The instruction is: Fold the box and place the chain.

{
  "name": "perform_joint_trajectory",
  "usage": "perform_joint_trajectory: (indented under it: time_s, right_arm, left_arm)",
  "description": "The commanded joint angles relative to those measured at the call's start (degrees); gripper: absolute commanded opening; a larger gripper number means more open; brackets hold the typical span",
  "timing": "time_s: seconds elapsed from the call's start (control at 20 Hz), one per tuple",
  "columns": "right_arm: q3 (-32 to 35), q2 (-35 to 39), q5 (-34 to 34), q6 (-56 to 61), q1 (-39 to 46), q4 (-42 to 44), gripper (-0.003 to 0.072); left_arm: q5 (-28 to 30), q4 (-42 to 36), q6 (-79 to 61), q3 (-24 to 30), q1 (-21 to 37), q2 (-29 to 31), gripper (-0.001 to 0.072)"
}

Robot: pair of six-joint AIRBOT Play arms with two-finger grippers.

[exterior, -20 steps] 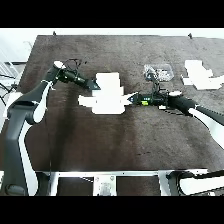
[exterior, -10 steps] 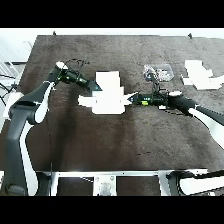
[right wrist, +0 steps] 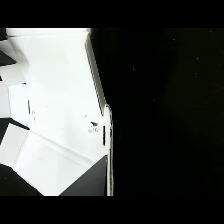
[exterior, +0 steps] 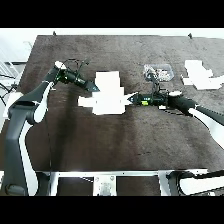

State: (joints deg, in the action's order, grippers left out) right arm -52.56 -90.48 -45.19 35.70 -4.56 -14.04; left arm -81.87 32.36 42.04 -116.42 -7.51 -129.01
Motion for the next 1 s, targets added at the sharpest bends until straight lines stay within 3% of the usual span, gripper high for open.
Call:
perform_joint_trajectory:
  time_s: [0.0,0.4,0.45,0.5,0.6,0.65,0.75,0.95]
  right_arm:
    - [-0.1,0.0,0.0,0.0,0.0,0.0,0.0006]
    - [-0.1,0.0,0.0,0.0,0.0,0.1,0.0006]
    - [-0.1,0.0,0.0,0.0,0.0,0.1,0.0006]
    - [-0.1,0.0,0.0,0.0,0.0,0.1,0.0007]
    - [-0.1,0.0,0.0,0.0,0.0,0.1,0.0007]
    - [-0.1,0.0,0.0,0.0,0.0,0.1,0.0031]
    - [-0.1,0.0,0.0,0.0,0.0,0.1,0.0158]
    - [-0.1,0.7,-3.8,0.0,4.0,0.2,0.0157]
  left_arm:
    - [-0.2,-0.3,-0.7,-0.1,0.1,0.0,0.0230]
    - [-1.6,-1.9,-3.2,0.0,0.1,-0.1,0.0229]
    - [-1.6,-2.1,-3.5,0.0,0.1,-0.1,0.0209]
    - [-1.7,-2.5,-3.6,0.0,0.0,-0.1,0.0072]
    - [-2.6,-3.0,-5.4,0.0,0.0,-0.1,0.0066]
    - [-3.2,-3.0,-6.9,0.0,0.0,-0.1,0.0019]
    - [-3.6,-3.1,-10.7,0.0,0.0,0.0,0.0018]
    - [-6.3,-4.2,-23.2,0.0,0.0,0.1,0.0013]
